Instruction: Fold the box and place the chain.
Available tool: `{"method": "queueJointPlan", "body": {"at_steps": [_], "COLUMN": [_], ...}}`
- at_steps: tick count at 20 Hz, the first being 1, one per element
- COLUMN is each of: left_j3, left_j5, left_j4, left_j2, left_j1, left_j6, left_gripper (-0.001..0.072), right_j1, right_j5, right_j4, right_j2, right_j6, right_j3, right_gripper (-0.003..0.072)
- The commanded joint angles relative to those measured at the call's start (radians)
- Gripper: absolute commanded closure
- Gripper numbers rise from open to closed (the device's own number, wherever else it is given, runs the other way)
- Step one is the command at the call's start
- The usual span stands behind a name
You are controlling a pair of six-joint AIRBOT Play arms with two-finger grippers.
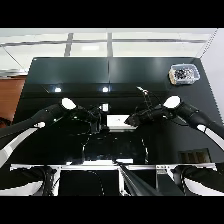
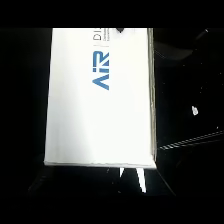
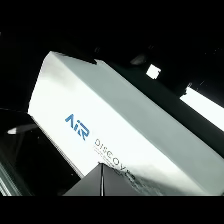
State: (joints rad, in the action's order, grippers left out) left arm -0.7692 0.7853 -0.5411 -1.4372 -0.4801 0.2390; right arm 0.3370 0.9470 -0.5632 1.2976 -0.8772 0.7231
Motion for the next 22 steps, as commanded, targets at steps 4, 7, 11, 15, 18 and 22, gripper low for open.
{"method": "queueJointPlan", "body": {"at_steps": [4,7,11,15,18,22], "left_j3": [-0.001,-0.002,-0.013,-0.066,-0.135,-0.261], "left_j5": [0.0,0.001,0.014,0.083,0.042,0.009], "left_j4": [0.003,0.002,-0.056,-0.055,-0.045,-0.046], "left_j2": [0.0,0.007,0.08,0.171,0.138,-0.011], "left_j1": [0.001,0.001,0.001,-0.019,-0.085,-0.157], "left_j6": [-0.012,-0.012,-0.106,-0.222,-0.23,-0.323], "left_gripper": [0.0342,0.029,-0.0005,-0.0003,0.0003,0.0004], "right_j1": [-0.135,-0.268,-0.422,-0.451,-0.451,-0.451], "right_j5": [0.218,0.275,0.355,0.335,0.286,0.276], "right_j4": [-0.018,-0.027,-0.094,-0.137,-0.138,-0.153], "right_j2": [-0.137,-0.243,-0.282,-0.282,-0.282,-0.282], "right_j6": [0.016,0.023,0.021,0.021,0.021,0.021], "right_j3": [0.067,0.078,0.077,0.076,0.076,0.076], "right_gripper": [0.0668,0.0669,0.0669,0.0669,0.0669,0.0669]}}
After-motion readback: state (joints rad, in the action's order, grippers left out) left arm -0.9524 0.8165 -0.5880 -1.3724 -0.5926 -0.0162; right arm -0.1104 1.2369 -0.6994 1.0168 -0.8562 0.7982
